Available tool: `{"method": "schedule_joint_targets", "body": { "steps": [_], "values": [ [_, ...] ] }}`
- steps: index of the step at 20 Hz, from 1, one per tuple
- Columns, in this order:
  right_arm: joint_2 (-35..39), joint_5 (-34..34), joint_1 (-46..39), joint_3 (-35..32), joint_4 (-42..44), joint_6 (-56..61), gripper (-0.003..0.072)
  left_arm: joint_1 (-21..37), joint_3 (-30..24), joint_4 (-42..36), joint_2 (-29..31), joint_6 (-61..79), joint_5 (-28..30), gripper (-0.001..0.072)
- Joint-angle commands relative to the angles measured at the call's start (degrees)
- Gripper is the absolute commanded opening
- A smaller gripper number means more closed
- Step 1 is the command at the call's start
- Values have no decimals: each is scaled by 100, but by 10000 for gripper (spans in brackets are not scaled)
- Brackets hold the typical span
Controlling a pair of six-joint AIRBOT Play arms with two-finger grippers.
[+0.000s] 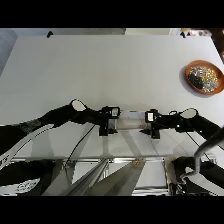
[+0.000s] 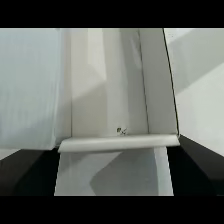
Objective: Fold the box and place the chain.
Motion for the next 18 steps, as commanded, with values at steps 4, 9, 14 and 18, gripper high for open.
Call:
{"method": "schedule_joint_targets", "body": {
  "steps": [4,9,14,18],
  "values": [
    [4,2,-2,4,0,2,406,-105,0,-199,-101,28,114,515],
    [4,2,-4,4,2,2,406,-229,0,-195,-103,26,101,274],
    [4,2,-2,4,0,2,406,-232,0,-197,-98,24,79,274],
    [4,0,-2,4,0,2,406,-232,0,-199,-98,24,79,274]
  ]
}}
